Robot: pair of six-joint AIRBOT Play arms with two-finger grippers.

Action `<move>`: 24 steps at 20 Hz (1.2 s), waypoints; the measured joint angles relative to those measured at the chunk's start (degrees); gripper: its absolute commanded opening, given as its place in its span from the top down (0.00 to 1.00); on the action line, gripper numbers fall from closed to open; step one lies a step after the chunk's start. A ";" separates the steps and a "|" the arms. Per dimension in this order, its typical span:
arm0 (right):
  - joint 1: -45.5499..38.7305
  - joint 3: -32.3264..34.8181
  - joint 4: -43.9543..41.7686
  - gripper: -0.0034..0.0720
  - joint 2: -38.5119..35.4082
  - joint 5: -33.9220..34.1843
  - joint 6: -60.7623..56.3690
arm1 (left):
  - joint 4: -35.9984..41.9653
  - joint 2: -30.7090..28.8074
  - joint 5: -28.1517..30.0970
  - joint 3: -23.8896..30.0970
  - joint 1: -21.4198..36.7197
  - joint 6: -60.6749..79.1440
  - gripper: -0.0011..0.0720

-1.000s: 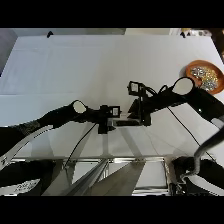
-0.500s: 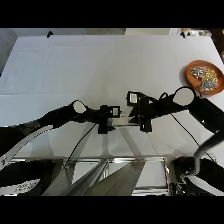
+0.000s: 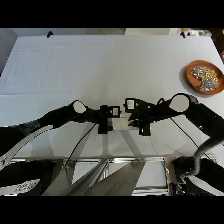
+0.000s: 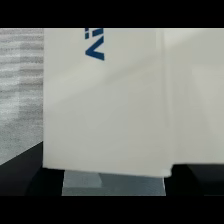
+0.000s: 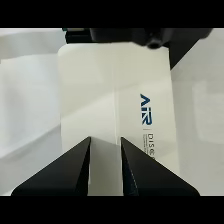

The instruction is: Fold the box and place the chain.

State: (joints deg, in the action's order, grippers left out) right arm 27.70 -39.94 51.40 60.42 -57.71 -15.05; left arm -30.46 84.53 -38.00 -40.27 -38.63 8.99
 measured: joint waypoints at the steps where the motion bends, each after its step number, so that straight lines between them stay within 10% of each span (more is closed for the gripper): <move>1: 0.02 0.20 0.15 0.66 0.00 0.00 -0.07 | 0.00 0.00 0.00 0.00 0.00 0.00 0.97; 24: 0.04 0.70 -0.55 0.66 0.04 -0.17 -2.01 | 0.00 0.00 0.02 0.00 0.00 -0.02 0.97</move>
State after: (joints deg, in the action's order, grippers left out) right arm 27.75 -39.24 50.85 60.47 -57.89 -17.06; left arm -30.46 84.53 -37.98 -40.27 -38.63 8.97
